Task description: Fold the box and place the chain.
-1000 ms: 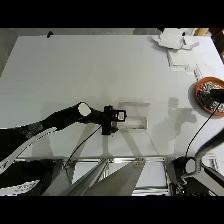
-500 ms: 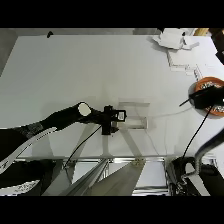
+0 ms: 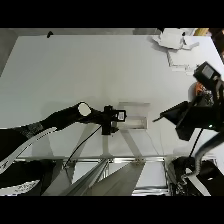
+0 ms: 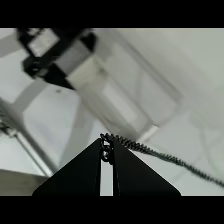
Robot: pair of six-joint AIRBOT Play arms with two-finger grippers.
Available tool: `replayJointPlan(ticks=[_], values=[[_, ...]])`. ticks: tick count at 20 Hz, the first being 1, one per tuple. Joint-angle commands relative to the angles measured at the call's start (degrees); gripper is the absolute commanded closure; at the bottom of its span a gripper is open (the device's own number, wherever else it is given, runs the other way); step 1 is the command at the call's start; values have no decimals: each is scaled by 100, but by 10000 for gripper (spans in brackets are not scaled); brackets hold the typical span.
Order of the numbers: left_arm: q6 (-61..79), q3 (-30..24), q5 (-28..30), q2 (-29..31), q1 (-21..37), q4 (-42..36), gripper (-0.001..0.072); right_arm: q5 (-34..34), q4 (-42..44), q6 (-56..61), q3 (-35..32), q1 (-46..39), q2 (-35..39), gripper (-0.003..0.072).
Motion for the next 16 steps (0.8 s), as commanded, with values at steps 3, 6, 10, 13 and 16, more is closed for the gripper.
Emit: replayJointPlan(ticks=[3,6,10,13,16], values=[[2,0,2,0,2,0,457,-2050,131,356,-964,1755,-83,670],[2,0,2,0,2,0,457,-2863,-323,1207,-1084,2181,-481,670],[2,0,2,0,2,0,457,-2883,-1008,2085,-1084,2232,-1185,670],[2,0,2,0,2,0,457,-2601,-1108,2225,-1088,2232,-1550,670],[2,0,2,0,2,0,457,-2693,-1113,2299,-1088,2232,-2048,615]])
